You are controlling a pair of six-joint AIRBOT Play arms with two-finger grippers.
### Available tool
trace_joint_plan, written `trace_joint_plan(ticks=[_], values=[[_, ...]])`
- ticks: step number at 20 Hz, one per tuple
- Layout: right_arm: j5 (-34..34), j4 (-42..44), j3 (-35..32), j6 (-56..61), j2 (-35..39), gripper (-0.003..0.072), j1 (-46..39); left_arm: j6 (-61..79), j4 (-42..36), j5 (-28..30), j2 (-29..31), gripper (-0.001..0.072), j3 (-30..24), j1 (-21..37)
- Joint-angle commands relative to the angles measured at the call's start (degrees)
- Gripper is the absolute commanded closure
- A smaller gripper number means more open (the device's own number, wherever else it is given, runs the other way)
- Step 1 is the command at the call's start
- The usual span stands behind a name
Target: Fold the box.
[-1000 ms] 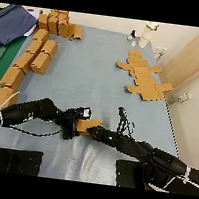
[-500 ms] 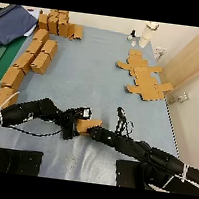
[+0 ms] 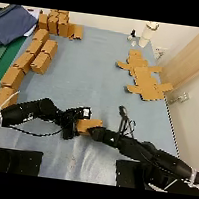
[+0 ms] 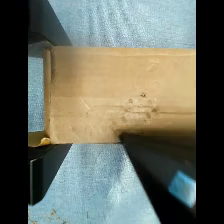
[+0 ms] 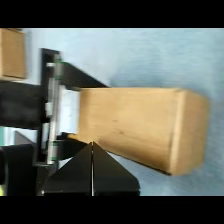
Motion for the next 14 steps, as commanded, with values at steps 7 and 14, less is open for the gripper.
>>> trace_joint_plan(ticks=[7, 14], values=[[-9.20, -9.57, 0.39, 0.20, 9.11, 0.0684, -14.21, 0.20, 0.15, 0.07, 0.00, 0.0235, -0.02, 0.00], [-21.64, -17.75, 4.33, 4.37, 6.82, 0.0684, -26.21, 0.20, 0.13, 0.92, 0.00, 0.0235, -0.02, 0.00]])
